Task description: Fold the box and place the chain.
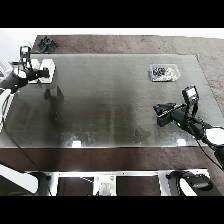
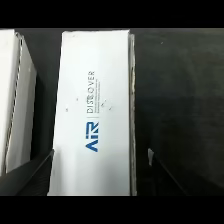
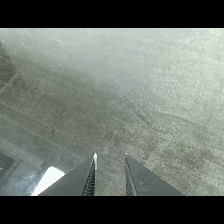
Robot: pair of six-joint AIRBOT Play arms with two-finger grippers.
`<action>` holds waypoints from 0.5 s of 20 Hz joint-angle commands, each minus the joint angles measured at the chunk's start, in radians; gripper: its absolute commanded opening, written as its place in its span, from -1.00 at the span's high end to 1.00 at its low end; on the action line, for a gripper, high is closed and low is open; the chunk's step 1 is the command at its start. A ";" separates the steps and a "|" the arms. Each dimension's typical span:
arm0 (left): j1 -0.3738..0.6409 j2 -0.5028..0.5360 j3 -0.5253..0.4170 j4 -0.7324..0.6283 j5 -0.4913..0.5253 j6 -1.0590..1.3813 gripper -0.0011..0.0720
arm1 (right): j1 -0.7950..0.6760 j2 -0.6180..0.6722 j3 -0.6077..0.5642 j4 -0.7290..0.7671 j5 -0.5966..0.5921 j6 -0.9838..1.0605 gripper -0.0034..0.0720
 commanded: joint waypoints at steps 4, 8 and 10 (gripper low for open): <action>-0.009 0.190 -0.001 -0.072 -0.302 0.124 0.92 | 0.000 0.003 0.000 0.002 -0.042 0.013 0.89; -0.070 0.377 -0.025 -0.139 -0.315 0.211 0.93 | 0.001 0.062 0.000 0.001 -0.206 0.042 0.90; -0.136 0.508 -0.111 -0.140 -0.191 0.256 0.93 | 0.001 0.116 0.000 0.000 -0.260 0.041 0.90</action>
